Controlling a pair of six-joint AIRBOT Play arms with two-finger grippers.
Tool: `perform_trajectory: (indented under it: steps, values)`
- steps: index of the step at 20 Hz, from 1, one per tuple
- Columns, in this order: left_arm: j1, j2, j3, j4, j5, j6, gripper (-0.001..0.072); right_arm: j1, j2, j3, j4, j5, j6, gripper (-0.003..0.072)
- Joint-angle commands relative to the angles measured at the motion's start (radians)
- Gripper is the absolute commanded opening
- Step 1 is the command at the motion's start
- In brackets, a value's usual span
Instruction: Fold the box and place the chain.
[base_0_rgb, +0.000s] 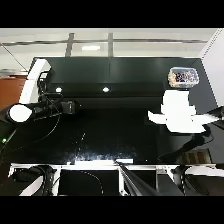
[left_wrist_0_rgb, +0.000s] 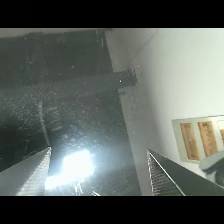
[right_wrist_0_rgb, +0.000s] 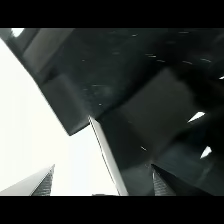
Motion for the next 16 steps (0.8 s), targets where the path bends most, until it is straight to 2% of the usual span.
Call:
perform_trajectory:
  steps: [1, 4, 5, 8, 9, 12, 16]
  values:
    - [-0.003, -0.006, 0.0, 0.0, -0.005, 0.0, 0.0699, 0.043, -0.137, 0.086, 0.055, 0.143, -0.059, 0.0704]
    - [-0.003, -0.006, 0.0, 0.0, -0.005, 0.0, 0.0699, 0.101, -0.188, 0.116, 0.006, 0.198, -0.064, 0.0697]
    - [-0.003, -0.006, 0.0, 0.0, -0.005, 0.0, 0.0699, 0.113, -0.188, 0.119, -0.013, 0.191, -0.079, 0.0504]
    - [-0.003, -0.006, 0.0, 0.0, -0.006, 0.0, 0.0699, 0.117, -0.188, 0.136, 0.016, 0.229, -0.129, 0.0101]
    - [-0.003, -0.006, 0.0, -0.001, -0.006, 0.0, 0.0699, 0.117, -0.187, 0.138, 0.034, 0.265, -0.144, 0.007]
    - [-0.003, -0.006, 0.0, 0.0, -0.006, 0.0, 0.0699, 0.132, -0.165, 0.137, 0.084, 0.332, -0.154, 0.0054]
    - [-0.003, -0.006, 0.0, -0.037, -0.005, 0.0, 0.0699, 0.212, -0.063, 0.068, 0.127, 0.307, -0.164, 0.0054]
